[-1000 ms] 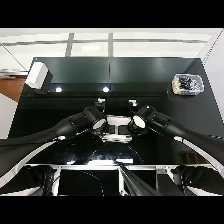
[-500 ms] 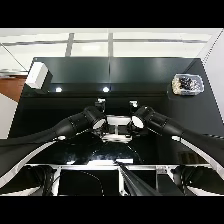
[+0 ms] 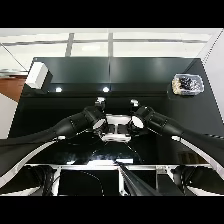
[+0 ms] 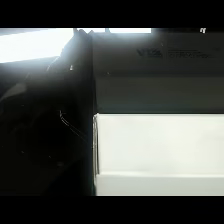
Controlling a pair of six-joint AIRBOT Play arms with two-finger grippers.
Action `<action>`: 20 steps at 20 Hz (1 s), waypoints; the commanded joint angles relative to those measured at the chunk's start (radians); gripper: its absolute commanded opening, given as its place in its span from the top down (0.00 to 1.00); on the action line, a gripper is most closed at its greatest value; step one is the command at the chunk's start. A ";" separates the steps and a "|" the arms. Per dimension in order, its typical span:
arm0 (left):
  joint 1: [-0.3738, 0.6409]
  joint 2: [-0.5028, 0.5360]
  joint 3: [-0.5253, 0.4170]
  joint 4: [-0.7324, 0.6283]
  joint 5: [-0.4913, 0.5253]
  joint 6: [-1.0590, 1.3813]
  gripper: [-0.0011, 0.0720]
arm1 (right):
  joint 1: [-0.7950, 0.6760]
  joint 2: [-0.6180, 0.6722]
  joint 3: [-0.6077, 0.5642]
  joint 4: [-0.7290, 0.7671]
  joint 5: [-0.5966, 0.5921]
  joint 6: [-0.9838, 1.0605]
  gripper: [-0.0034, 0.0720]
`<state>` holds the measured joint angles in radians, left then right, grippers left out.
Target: Fold the box and place the chain.
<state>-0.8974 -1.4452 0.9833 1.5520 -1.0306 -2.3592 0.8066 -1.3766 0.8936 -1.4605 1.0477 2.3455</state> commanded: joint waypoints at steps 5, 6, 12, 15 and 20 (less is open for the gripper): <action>0.001 0.000 0.001 0.000 0.000 -0.002 0.95 | 0.000 0.000 0.000 -0.012 0.002 0.003 0.90; 0.001 0.000 0.001 0.000 0.000 -0.002 0.95 | 0.000 0.000 0.000 -0.012 0.002 0.003 0.90; 0.001 0.000 0.001 0.000 -0.001 -0.002 0.95 | -0.001 0.025 0.000 -0.045 0.035 -0.001 0.22; 0.001 0.000 0.001 0.000 -0.002 -0.002 0.95 | 0.000 0.070 0.000 -0.059 0.075 -0.051 0.22; 0.001 0.000 0.001 0.000 -0.003 -0.002 0.95 | -0.003 0.228 0.000 -0.060 0.130 -0.147 0.22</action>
